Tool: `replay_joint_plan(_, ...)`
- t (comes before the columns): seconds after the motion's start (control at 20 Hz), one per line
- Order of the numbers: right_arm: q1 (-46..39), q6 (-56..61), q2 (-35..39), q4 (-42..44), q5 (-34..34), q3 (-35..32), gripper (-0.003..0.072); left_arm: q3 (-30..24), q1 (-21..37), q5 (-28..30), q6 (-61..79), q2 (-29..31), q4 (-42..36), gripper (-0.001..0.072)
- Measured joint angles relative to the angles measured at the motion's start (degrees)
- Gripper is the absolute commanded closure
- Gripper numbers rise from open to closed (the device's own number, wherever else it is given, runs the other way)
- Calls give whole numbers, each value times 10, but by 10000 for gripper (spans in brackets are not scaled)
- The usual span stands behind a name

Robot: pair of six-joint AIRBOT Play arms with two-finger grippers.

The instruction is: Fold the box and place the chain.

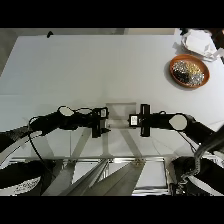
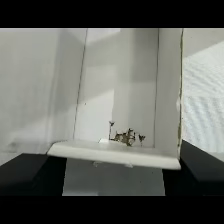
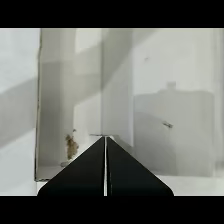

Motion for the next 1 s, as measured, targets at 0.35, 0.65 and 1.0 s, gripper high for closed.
replay_joint_plan(0.35, -83, 229, 171, -77, 155, 0, 670, 0, 0, 0, 0, 0, 0, 698)
replay_joint_plan(0.65, -219, 537, 234, -198, 242, -7, 670, 0, 0, 0, 0, 0, 0, 698)
replay_joint_plan(1.0, -273, 708, 174, -212, 256, -46, 672, 0, 0, 0, 0, 0, 0, 698)
